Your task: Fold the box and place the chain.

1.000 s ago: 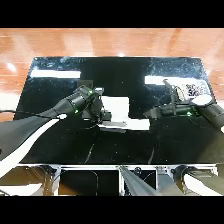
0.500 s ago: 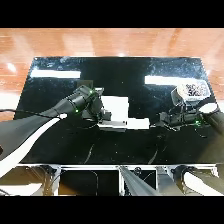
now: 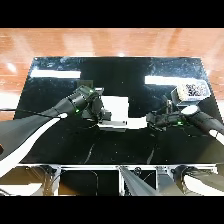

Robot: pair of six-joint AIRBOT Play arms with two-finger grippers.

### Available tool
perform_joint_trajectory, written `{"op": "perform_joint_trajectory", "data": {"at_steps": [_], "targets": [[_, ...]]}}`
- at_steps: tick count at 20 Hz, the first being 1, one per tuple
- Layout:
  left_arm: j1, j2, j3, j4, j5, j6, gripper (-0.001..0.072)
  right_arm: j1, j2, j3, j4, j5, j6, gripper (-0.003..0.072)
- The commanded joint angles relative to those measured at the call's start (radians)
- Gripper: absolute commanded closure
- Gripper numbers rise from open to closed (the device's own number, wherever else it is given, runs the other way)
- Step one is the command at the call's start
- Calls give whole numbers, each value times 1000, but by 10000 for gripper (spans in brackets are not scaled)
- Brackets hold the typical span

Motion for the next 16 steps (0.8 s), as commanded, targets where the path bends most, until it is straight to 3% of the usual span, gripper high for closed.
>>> {"op": "perform_joint_trajectory", "data": {"at_steps": [1,2,3,4,9,11,16], "targets": [[0,0,0,-3,27,15,689,75,-18,3,222,-33,-197,648],[0,0,0,-3,34,15,689,75,-18,5,285,-12,-235,647],[0,0,0,-4,33,15,688,75,-17,11,313,12,-252,478],[0,0,0,-4,34,15,689,75,-18,24,315,39,-251,208],[0,0,0,-8,34,15,688,84,-18,94,307,98,-185,195],[0,0,0,-15,34,15,688,124,-18,112,291,98,-146,130],[0,0,0,-15,41,15,689,243,-18,159,72,15,65,130]]}}
